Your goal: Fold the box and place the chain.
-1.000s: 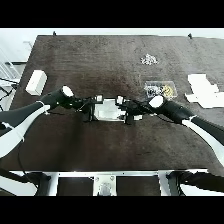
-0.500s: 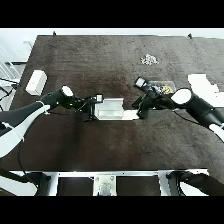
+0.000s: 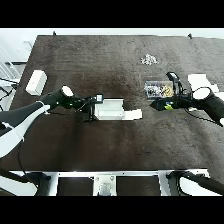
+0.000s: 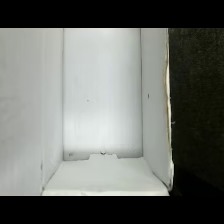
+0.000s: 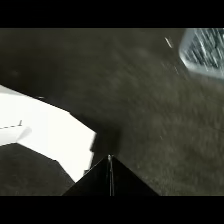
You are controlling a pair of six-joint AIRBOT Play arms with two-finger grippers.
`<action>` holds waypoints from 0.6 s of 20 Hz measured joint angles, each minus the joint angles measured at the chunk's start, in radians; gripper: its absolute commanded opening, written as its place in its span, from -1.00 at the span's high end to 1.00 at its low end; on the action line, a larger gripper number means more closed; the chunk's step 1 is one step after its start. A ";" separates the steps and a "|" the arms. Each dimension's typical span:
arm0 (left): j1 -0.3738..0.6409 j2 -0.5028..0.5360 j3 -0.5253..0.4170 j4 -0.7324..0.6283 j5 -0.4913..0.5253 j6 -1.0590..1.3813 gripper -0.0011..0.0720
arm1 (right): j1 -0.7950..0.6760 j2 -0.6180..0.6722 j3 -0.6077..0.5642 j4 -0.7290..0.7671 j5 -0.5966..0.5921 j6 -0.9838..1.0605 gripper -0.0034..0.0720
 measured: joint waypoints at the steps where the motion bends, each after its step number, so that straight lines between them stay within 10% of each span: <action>1: 0.000 0.000 0.000 0.000 0.000 0.000 -0.33 | -0.009 -0.030 0.000 0.013 0.003 0.017 0.89; 12: 0.000 0.000 0.000 0.000 0.000 0.000 -0.33 | 0.109 -0.255 0.000 0.189 0.024 0.033 0.88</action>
